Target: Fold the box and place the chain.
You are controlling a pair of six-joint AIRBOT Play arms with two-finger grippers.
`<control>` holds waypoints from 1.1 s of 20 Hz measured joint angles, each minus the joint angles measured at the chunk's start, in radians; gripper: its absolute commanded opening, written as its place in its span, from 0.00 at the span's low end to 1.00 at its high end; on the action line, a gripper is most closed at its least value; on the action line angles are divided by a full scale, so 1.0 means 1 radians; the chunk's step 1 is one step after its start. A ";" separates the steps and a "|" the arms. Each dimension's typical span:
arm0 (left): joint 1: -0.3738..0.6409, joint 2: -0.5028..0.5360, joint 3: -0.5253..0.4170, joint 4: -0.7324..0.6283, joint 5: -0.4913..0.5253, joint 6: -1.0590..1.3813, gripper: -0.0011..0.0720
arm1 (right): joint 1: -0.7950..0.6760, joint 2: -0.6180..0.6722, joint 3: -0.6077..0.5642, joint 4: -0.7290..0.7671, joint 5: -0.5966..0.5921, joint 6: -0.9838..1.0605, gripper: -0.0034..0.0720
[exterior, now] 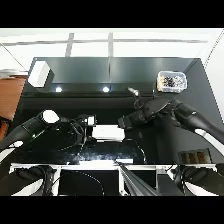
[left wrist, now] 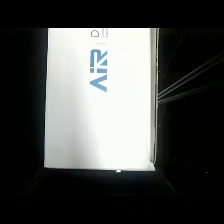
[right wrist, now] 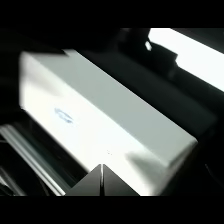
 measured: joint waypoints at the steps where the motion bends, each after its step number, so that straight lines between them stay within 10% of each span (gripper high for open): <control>1: 0.000 0.006 0.001 0.000 0.008 -0.001 1.00 | -0.021 0.033 0.011 -0.002 -0.024 0.000 0.08; 13: -0.010 0.189 0.059 0.171 -0.110 -0.343 0.99 | -0.276 0.212 0.041 -0.027 -0.064 -0.003 0.08; 22: -0.124 0.061 0.163 0.061 -0.032 -0.299 0.99 | -0.290 0.216 0.041 -0.080 -0.030 -0.003 0.08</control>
